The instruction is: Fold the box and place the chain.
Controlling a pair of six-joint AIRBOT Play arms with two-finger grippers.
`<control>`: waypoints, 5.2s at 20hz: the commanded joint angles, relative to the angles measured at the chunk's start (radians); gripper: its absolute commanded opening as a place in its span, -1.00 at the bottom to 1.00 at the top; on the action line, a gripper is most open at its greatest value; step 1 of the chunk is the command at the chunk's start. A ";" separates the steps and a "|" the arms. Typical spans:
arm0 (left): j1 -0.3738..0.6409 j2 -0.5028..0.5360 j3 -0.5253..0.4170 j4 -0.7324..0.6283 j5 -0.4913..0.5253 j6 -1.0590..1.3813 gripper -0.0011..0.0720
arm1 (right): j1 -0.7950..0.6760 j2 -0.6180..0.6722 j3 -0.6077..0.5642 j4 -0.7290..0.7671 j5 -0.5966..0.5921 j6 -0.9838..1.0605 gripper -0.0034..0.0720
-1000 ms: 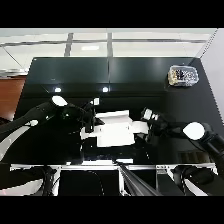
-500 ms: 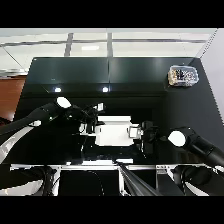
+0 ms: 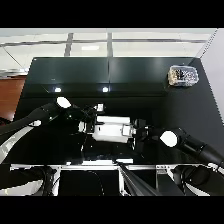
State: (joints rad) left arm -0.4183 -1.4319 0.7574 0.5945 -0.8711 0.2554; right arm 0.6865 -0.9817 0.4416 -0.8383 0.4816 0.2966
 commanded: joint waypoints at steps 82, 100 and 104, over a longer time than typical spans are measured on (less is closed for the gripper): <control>0.049 0.135 0.003 0.123 -0.010 -0.365 0.95 | -0.208 -0.277 0.093 0.251 0.127 -0.442 -0.41; 0.070 0.175 -0.052 -0.199 0.066 -0.697 -0.91 | -0.208 -0.277 0.093 0.252 0.127 -0.442 -0.58; 0.069 0.116 -0.052 -0.179 0.096 -0.697 -0.91 | -0.208 -0.277 0.093 0.252 0.127 -0.442 -0.58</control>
State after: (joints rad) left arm -0.3466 -1.2804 0.7059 0.4202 -0.8455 -0.4404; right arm 0.4770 -1.2587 0.5350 -0.5865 0.6079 -0.1455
